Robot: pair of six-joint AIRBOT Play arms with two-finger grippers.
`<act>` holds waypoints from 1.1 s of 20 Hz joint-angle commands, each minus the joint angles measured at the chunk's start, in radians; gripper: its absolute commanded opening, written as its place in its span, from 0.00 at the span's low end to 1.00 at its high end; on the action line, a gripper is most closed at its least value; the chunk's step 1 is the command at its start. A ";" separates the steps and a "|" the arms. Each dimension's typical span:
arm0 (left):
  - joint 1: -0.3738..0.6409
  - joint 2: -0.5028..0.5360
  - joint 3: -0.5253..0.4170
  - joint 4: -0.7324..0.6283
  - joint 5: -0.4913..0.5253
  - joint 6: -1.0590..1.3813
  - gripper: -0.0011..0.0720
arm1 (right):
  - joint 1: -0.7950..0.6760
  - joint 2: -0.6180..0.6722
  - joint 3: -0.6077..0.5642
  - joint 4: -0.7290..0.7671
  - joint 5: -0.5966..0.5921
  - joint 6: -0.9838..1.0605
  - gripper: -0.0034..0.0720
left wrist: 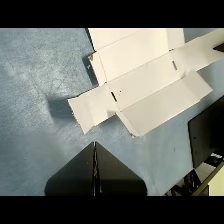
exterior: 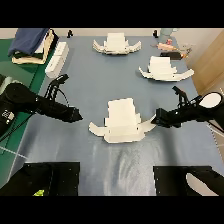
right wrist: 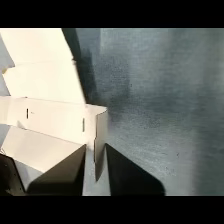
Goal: Fold the box.
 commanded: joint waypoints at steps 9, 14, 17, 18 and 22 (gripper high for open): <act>0.009 0.012 -0.030 -0.006 -0.016 0.005 0.04 | 0.038 -0.136 0.003 -0.045 -0.018 0.023 0.41; 0.009 0.012 -0.030 -0.006 -0.015 -0.026 0.60 | 0.039 -0.226 0.031 -0.039 0.009 -0.083 0.22; 0.009 0.007 -0.029 -0.006 -0.013 -0.026 0.57 | 0.049 -0.224 0.029 -0.019 0.049 -0.164 0.05; 0.010 -0.004 -0.028 -0.004 -0.014 -0.026 0.57 | 0.065 -0.217 0.028 0.000 0.044 -0.205 0.05; 0.070 -0.136 -0.027 -0.055 -0.025 0.037 0.57 | 0.195 -0.066 -0.067 0.079 -0.244 -0.331 0.04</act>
